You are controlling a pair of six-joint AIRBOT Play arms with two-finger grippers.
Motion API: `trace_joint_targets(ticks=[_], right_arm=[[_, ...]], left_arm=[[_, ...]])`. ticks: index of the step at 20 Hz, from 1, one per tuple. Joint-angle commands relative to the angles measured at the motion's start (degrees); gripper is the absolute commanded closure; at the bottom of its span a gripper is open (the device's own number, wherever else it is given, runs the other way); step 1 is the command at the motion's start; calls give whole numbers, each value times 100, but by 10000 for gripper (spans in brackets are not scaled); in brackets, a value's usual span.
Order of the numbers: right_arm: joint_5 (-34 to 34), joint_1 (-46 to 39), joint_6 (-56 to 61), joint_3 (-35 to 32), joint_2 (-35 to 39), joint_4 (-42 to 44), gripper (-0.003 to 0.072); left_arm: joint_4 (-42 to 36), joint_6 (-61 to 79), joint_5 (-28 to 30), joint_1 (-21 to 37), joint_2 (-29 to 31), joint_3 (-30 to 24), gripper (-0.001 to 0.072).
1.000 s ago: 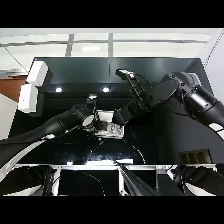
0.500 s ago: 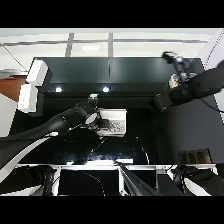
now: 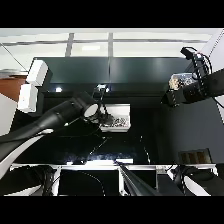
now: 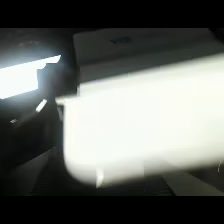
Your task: Fold the box and place the chain.
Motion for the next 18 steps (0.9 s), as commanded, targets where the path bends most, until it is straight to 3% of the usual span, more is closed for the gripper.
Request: trace_joint_targets(ticks=[1, 3, 5, 6, 7, 8, 10, 13, 15, 18], right_arm=[[101, -22, 7, 0, 7, -522, 170], [107, -22, 35, 0, 7, -820, 170], [166, -22, 181, -22, 7, -905, 162], [219, -22, 485, -68, 4, -929, -21], [256, -22, 546, -146, 4, -951, -23], [275, -22, 566, -264, 4, -1034, -23], [280, -22, 623, -564, 4, -1134, -23], [275, -22, 623, -946, 7, -1119, -22], [278, -22, 623, -1073, 4, -1115, -22], [291, -22, 623, -1084, 4, -1115, -22]], left_arm=[[11, 1674, -953, 337, 717, 20, 107], [-136, 2275, -1207, 997, 1226, -197, 107], [-850, 3130, -1115, 1875, 1637, -562, 90], [-1534, 3851, -1110, 2391, 1738, -811, 65], [-2409, 4811, -1182, 2889, 1773, -1117, -2], [-3259, 5768, -1198, 3303, 1762, -1429, -2], [-4579, 7521, -638, 3915, 1703, -2094, 2], [-5086, 10308, 369, 4118, 1622, -2734, 4], [-5329, 12019, 422, 4059, 1473, -2839, 4], [-6008, 13280, 356, 3991, 868, -2787, 3]])
